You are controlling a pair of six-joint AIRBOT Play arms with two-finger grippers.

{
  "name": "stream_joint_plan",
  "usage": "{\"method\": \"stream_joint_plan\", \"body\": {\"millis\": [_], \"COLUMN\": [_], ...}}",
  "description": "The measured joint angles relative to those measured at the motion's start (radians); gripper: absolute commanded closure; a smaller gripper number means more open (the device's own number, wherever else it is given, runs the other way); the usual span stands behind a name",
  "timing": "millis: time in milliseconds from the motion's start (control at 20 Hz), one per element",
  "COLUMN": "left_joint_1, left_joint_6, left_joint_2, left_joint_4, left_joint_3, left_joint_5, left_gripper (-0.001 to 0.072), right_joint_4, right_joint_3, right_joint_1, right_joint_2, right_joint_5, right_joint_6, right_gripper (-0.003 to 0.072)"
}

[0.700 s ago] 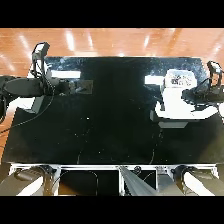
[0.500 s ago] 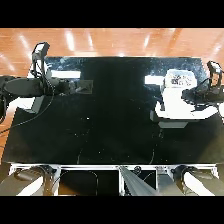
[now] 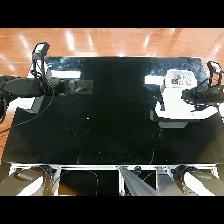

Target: Fold the box and place the chain.

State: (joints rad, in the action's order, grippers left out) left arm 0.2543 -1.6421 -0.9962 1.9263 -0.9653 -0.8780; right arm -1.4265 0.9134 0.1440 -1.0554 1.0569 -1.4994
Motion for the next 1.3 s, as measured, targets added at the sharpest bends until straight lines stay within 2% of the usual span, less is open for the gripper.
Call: {"method": "stream_joint_plan", "body": {"millis": [350, 500, 550, 600, 650, 700, 750, 900, 1050, 1150, 1300], "left_joint_1": [0.002, 0.002, 0.002, 0.002, 0.002, 0.002, 0.002, 0.002, 0.002, 0.002, 0.002], "left_joint_6": [0.0, 0.0, 0.0, 0.0, 0.0, 0.0, 0.0, 0.005, 0.016, 0.02, 0.025], "left_joint_2": [-0.002, -0.011, -0.018, -0.026, -0.035, -0.043, -0.054, -0.077, -0.088, -0.091, -0.093], "left_joint_4": [0.0, 0.0, 0.0, 0.0, 0.0, 0.0, 0.0, 0.001, 0.003, 0.004, 0.008], "left_joint_3": [0.0, 0.0, 0.0, 0.0, 0.0, 0.0, 0.0, 0.0, 0.0, 0.0, 0.0], "left_joint_5": [0.042, 0.053, 0.057, 0.063, 0.069, 0.07, 0.071, 0.075, 0.075, 0.075, 0.071], "left_gripper": [0.0692, 0.0692, 0.0691, 0.0657, 0.0426, 0.007, 0.0094, 0.0095, 0.0095, 0.0095, 0.0095], "right_joint_4": [0.0, 0.004, 0.006, 0.009, 0.01, 0.008, 0.002, -0.048, -0.075, 0.014, 0.225], "right_joint_3": [0.0, 0.0, 0.0, 0.0, 0.0, 0.0, 0.002, 0.035, 0.105, 0.171, 0.303], "right_joint_1": [0.0, 0.0, 0.0, 0.0, 0.0, 0.0, 0.002, 0.066, 0.277, 0.466, 0.689], "right_joint_2": [0.0, 0.0, 0.0, 0.0, 0.0, 0.0, 0.0, -0.003, -0.055, -0.146, -0.344], "right_joint_5": [-0.008, -0.071, -0.088, -0.103, -0.119, -0.135, -0.15, -0.183, -0.179, -0.096, 0.127], "right_joint_6": [0.0, 0.0, 0.0, 0.0, 0.0, 0.0, 0.0, -0.012, -0.02, 0.054, 0.196], "right_gripper": [0.066, 0.0658, 0.0635, 0.013, -0.0034, -0.0033, -0.0031, -0.0024, -0.0025, -0.0025, -0.0025]}}
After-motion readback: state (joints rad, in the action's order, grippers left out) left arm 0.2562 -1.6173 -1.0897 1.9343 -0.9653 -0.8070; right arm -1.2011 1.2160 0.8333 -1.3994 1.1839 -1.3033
